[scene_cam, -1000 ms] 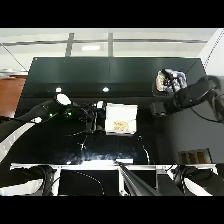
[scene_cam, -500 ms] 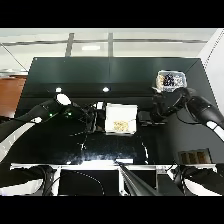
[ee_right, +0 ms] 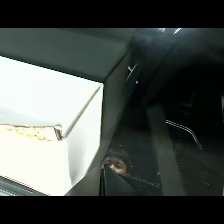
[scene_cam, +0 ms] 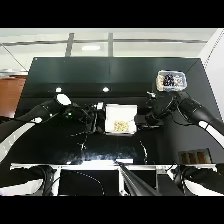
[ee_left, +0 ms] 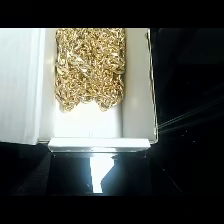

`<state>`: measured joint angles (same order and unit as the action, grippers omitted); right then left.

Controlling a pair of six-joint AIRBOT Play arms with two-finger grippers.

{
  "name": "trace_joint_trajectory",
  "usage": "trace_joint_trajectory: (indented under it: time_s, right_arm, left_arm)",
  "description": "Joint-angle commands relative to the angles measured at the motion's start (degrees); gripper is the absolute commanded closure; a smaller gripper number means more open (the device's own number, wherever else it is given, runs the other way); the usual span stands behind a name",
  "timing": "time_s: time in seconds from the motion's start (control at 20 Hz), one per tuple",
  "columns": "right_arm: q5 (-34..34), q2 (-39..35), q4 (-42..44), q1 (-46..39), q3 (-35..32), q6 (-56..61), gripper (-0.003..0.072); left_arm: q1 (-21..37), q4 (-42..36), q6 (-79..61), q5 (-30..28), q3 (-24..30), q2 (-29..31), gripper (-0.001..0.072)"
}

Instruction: Fold the box and place the chain.

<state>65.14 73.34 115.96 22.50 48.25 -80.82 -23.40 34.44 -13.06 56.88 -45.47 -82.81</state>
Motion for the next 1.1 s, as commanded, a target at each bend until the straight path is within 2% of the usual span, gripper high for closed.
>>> trace_joint_trajectory:
  time_s: [0.0, 0.3, 1.05]
  right_arm:
    - [-1.95, 0.13, 0.42, 0.55, -0.26, 0.92, 0.0663]
    - [-1.95, 0.13, 0.59, 0.55, -0.26, 0.90, 0.0663]
    - [-3.39, 0.13, 1.27, 0.55, -0.26, 0.94, 0.0663]
  left_arm:
    - [-1.29, -0.55, 0.02, -1.70, 0.50, -0.02, -0.0006]
    - [-0.98, -0.81, 1.53, -4.17, 0.44, 0.00, -0.0006]
    - [-0.46, -0.83, 1.49, -2.38, 0.46, 0.00, -0.0006]
